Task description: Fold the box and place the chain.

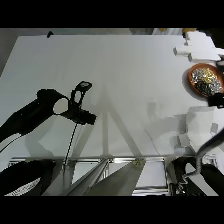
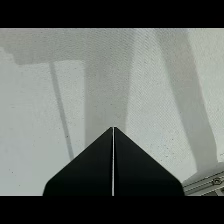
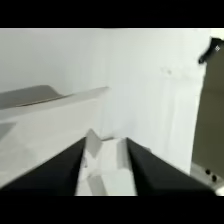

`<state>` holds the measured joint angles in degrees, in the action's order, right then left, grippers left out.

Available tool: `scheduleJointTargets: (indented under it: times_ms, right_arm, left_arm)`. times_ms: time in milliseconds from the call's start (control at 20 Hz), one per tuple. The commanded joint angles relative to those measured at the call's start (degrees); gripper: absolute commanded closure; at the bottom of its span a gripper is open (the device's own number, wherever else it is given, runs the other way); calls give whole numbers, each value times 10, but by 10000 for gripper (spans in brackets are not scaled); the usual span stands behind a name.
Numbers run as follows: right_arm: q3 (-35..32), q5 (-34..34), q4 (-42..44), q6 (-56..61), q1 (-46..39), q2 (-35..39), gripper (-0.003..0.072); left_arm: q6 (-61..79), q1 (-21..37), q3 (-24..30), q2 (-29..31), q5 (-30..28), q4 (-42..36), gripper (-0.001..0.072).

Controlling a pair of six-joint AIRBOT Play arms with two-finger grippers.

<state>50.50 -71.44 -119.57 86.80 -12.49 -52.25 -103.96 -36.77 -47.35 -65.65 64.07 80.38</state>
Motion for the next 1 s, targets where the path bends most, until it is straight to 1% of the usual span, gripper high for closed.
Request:
scheduleJointTargets:
  times_ms: [0, 100, 150, 200, 250, 500, 600, 650, 900, 950]
  right_arm:
    - [6, 77, 58, -27, -198, 0, 70]
    - [6, 101, 76, -46, -229, -17, 71]
    - [6, 95, 71, -64, -235, -32, 74]
    - [6, 84, 71, -77, -241, -50, 101]
    - [6, 73, 72, -93, -249, -73, 113]
    - [6, 37, 88, -181, -307, -160, 114]
    - [6, 33, 105, -211, -327, -178, 122]
    - [6, 33, 105, -215, -335, -186, 160]
    - [6, 24, 90, -223, -363, -225, 173]
    - [6, 24, 90, -223, -366, -229, 197]
  left_arm:
    - [0, 0, 0, 0, 0, 0, 700]
    - [0, 0, 0, 0, 0, 0, 700]
    - [0, 0, 0, 0, 0, 0, 700]
    - [0, 0, 0, 0, 0, 0, 700]
    - [0, 0, 0, 0, 0, 0, 700]
    - [0, 0, 0, 0, 0, 0, 700]
    - [0, 0, 0, 0, 0, 0, 700]
    - [0, 0, 0, 0, 0, 0, 700]
    - [0, 0, 0, 0, 0, 0, 700]
    - [0, 0, 0, 0, 0, 0, 700]
